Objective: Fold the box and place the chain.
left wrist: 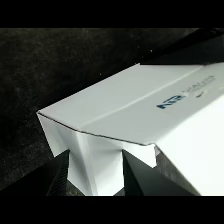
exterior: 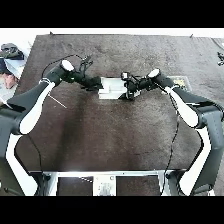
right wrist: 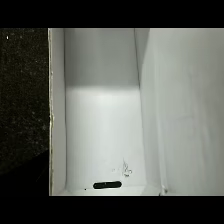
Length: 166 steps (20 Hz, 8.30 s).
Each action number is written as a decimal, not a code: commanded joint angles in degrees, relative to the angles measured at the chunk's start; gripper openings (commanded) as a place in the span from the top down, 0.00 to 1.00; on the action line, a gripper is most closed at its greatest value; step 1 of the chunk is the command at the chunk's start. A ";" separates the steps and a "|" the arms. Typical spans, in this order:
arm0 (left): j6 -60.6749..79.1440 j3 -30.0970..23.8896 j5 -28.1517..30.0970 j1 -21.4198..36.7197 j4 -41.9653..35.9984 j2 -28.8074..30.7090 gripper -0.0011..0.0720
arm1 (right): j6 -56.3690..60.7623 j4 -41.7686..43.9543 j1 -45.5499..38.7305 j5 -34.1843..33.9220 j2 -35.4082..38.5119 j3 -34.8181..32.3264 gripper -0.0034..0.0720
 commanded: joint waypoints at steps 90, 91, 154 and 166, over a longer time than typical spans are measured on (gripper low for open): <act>-2.40 21.27 -16.83 -9.79 38.60 2.93 0.01 | -0.07 0.00 0.04 0.02 -0.04 0.02 0.60; 1.31 20.04 -15.65 -8.28 36.87 3.74 0.02 | -0.07 0.00 0.04 0.02 -0.04 0.02 0.60; 92.30 6.16 -8.63 4.50 -19.50 -14.62 0.00 | -0.07 0.00 0.04 0.02 -0.04 0.02 0.60; 92.21 6.16 -9.42 4.50 -19.17 -14.67 0.04 | -0.07 0.00 0.04 0.02 -0.04 0.02 0.60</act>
